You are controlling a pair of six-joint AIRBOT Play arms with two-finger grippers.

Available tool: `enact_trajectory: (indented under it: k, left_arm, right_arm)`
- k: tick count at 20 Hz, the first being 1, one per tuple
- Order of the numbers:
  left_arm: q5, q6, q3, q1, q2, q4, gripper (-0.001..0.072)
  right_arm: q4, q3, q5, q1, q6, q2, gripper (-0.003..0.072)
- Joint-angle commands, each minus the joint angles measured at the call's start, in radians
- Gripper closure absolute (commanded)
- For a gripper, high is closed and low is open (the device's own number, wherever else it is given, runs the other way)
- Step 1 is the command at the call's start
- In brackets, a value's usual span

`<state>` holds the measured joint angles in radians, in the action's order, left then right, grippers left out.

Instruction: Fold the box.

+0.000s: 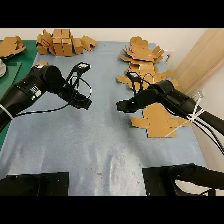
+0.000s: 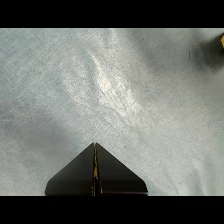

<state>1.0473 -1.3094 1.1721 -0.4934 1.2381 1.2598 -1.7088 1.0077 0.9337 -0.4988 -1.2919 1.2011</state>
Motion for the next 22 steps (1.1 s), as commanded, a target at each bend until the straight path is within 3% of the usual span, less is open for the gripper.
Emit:
enact_trajectory:
  k: [1, 11, 14, 19, 20, 22]
  left_arm:
    - [0.000, 0.000, 0.000, 0.000, -0.001, 0.000, 0.0696]
    - [-0.002, 0.006, 0.000, 0.000, -0.001, 0.001, 0.0696]
    - [-0.104, 0.034, 0.000, 0.000, -0.001, 0.001, 0.0696]
    - [-0.176, 0.034, 0.000, 0.000, -0.001, -0.046, 0.0696]
    - [-0.182, 0.033, 0.000, 0.000, -0.001, -0.057, 0.0696]
    - [-0.171, 0.022, 0.000, 0.000, -0.001, -0.069, 0.0696]
  right_arm:
    - [0.000, 0.001, 0.000, 0.000, 0.000, 0.001, 0.0681]
    - [-0.001, 0.001, -0.001, 0.000, 0.001, 0.001, 0.0681]
    - [-0.022, 0.001, -0.031, 0.000, 0.001, 0.001, 0.0681]
    - [-0.062, 0.002, -0.023, 0.000, 0.001, 0.011, 0.0680]
    - [0.045, 0.018, 0.012, 0.014, 0.003, 0.011, 0.0680]
    - [0.424, 0.101, 0.244, 0.092, 0.081, 0.011, 0.0680]
